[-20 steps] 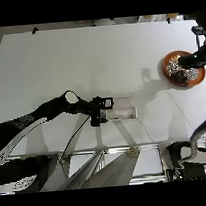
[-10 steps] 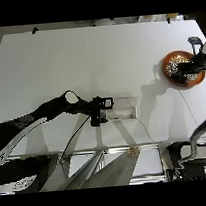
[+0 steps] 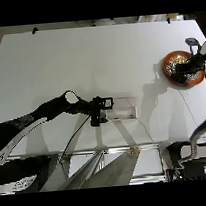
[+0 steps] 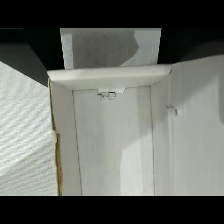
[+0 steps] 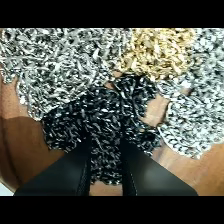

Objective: Fold the box and place the chain.

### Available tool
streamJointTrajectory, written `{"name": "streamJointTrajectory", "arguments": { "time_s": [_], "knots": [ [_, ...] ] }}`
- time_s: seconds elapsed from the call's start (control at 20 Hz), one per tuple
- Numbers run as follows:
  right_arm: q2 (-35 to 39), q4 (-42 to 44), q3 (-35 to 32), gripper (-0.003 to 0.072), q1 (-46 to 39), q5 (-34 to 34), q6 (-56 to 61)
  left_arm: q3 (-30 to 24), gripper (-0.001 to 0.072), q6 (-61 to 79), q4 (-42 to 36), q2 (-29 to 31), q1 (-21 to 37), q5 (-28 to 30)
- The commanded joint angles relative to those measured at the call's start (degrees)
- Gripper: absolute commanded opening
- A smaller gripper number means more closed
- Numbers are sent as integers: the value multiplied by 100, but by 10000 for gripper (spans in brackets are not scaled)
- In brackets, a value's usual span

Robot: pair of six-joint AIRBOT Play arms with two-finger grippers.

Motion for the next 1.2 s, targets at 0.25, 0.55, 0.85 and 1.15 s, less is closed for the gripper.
{"name": "streamJointTrajectory", "arguments": {
  "time_s": [0.25,0.55,0.85,1.15],
  "knots": [
    [-142,96,0,17,-2,201,-20,2,272,0,2,4,4,2],
    [997,136,0,16,-2,640,-22,2,272,0,2,4,4,0],
    [2927,1314,0,16,-2,1342,-181,2,272,0,2,4,4,2],
    [4374,2321,0,16,334,2068,-321,2,272,2,2,4,4,0]
  ]
}}
